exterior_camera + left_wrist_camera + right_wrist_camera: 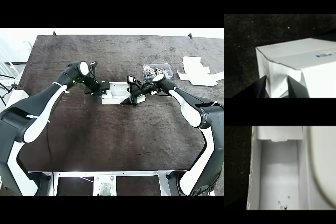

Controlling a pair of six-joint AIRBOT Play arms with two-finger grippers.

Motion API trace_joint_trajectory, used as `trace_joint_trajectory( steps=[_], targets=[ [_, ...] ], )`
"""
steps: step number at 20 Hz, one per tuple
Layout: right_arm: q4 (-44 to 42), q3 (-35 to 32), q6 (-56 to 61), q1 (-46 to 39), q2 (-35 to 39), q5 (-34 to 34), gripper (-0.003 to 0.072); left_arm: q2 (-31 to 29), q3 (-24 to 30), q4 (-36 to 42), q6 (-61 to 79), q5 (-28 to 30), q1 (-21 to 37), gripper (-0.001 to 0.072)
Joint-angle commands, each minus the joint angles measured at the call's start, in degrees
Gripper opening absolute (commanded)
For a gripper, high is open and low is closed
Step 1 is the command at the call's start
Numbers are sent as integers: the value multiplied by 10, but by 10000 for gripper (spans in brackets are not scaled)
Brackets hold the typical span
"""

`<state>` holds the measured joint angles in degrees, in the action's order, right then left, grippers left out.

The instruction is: Fold the box and place the chain.

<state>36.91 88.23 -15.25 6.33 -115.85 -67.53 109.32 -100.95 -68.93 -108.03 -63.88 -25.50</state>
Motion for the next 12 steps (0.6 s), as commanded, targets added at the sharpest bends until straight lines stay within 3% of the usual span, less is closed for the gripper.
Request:
trace_joint_trajectory(
  steps=[1,12],
  targets=[
    [0,0,0,0,0,0,535,1,-15,-78,-76,-3,-22,319],
    [0,0,0,0,0,0,535,20,-33,-162,-121,-15,-57,319]
  ],
)
